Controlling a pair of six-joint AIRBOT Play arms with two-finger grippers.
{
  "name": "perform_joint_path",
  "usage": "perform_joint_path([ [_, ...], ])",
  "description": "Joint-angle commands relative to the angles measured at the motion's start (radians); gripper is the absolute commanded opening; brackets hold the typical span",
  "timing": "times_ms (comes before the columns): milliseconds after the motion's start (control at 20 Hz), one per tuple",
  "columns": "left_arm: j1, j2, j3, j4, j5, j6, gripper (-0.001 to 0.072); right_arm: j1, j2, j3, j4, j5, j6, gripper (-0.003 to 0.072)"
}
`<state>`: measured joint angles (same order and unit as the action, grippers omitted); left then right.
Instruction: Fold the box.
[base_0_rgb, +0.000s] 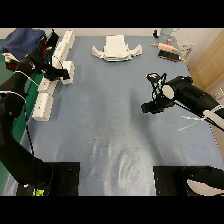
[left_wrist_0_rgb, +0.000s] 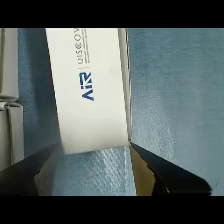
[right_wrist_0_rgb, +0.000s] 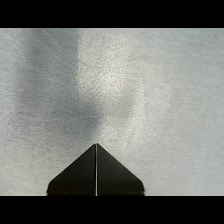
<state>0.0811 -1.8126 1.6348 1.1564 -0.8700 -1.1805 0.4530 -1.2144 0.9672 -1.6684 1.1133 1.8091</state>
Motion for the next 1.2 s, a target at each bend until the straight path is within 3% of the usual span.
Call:
perform_joint_path([
  [0,0.004,0.001,0.084,0.102,-0.219,-0.105,0.0696,-0.001,-0.001,0.001,0.000,0.000,0.000,0.0006],
  [200,0.004,0.001,0.208,0.137,-0.492,-0.180,0.0695,-0.001,-0.001,0.001,0.000,0.000,0.000,0.0007],
  [250,0.004,0.001,0.237,0.136,-0.547,-0.216,0.0633,-0.001,-0.001,0.001,0.000,0.000,0.000,0.0006],
  [300,0.004,0.001,0.267,0.121,-0.605,-0.237,0.0203,-0.001,-0.001,0.001,0.000,0.000,0.000,0.0006],
  [350,0.003,0.002,0.289,0.106,-0.647,-0.221,0.0015,-0.001,-0.001,0.001,0.000,0.000,0.000,0.0006],
  [550,-0.042,0.064,0.301,0.078,-0.697,-0.179,0.0011,-0.001,-0.001,0.001,0.000,0.000,0.000,0.0007],
  [700,-0.124,0.187,0.228,0.095,-0.660,-0.169,0.0009,-0.001,-0.001,0.001,0.000,0.000,0.000,0.0006],
  [850,-0.234,0.370,0.031,0.159,-0.550,-0.170,0.0010,-0.001,-0.001,0.001,0.000,0.000,0.000,0.0007],
  [1150,-0.430,0.756,-0.523,0.165,-0.208,-0.188,0.0015,-0.001,-0.001,0.001,0.000,0.000,0.000,0.0006],
])
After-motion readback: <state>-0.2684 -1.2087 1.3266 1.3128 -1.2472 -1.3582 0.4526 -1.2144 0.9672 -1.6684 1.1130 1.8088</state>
